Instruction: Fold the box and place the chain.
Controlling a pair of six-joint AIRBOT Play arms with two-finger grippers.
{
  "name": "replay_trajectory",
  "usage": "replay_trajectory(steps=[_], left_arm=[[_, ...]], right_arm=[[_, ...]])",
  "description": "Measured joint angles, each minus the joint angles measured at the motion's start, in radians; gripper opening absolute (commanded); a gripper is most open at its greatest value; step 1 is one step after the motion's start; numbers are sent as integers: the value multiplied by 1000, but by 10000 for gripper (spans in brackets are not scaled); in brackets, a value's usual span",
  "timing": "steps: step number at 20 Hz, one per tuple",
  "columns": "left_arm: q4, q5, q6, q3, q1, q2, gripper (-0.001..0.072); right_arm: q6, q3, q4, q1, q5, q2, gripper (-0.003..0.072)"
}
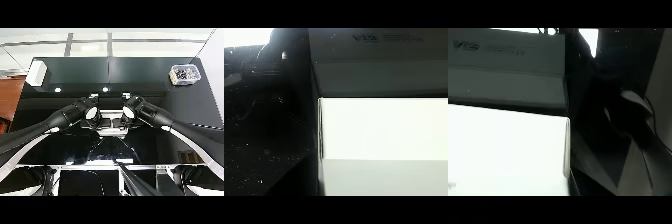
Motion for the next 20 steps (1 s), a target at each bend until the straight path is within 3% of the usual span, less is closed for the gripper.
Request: replay_trajectory(steps=[6,11,13,14,15,16,20], left_arm=[[0,1,-1,0,0,0,29],[0,1,-1,0,0,0,29],[0,1,-2,0,0,0,29],[0,1,-2,0,0,0,29],[0,2,-2,0,0,0,29],[0,2,-2,0,0,0,29],[0,2,-3,0,0,0,29]], right_arm=[[-128,71,-54,-20,135,189,270],[-214,92,-380,-123,196,404,270],[-226,75,-497,-232,155,437,272],[-232,55,-531,-298,109,444,295],[-232,28,-554,-375,43,448,593],[-232,-1,-559,-447,-24,444,701],[-222,-80,-466,-716,-304,343,701]])
